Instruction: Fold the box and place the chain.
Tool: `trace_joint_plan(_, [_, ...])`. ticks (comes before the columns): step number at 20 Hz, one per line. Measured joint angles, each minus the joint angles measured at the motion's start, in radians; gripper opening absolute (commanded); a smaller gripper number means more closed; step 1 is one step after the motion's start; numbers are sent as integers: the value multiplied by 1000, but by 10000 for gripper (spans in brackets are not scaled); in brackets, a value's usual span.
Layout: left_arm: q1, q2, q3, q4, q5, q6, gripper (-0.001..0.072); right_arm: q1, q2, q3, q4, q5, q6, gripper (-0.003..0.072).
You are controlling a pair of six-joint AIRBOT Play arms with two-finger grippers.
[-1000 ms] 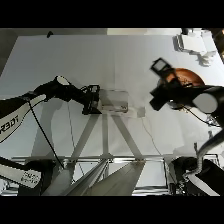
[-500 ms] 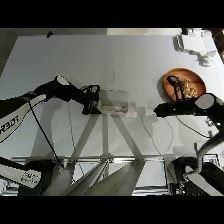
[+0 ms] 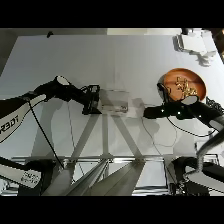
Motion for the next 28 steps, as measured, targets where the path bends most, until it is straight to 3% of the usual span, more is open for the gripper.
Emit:
trace_joint_plan(8, [0, 0, 0, 0, 0, 0, 142, 101, -19, 0, 241, -15, -98, 10])
trace_joint_plan(13, [0, 0, 0, 0, 0, 0, 142, 101, 66, 0, 110, -55, -16, 8])
trace_joint_plan(20, [0, 0, 0, 0, 0, 0, 142, -14, 211, -25, -75, -49, 42, 5])
trace_joint_plan(23, [0, 0, 0, 0, 0, 0, 142, -34, 192, -68, -70, -71, 38, 4])
trace_joint_plan(28, [0, 0, 0, 0, 0, 0, 142, 0, 107, -101, 70, -124, -48, 3])
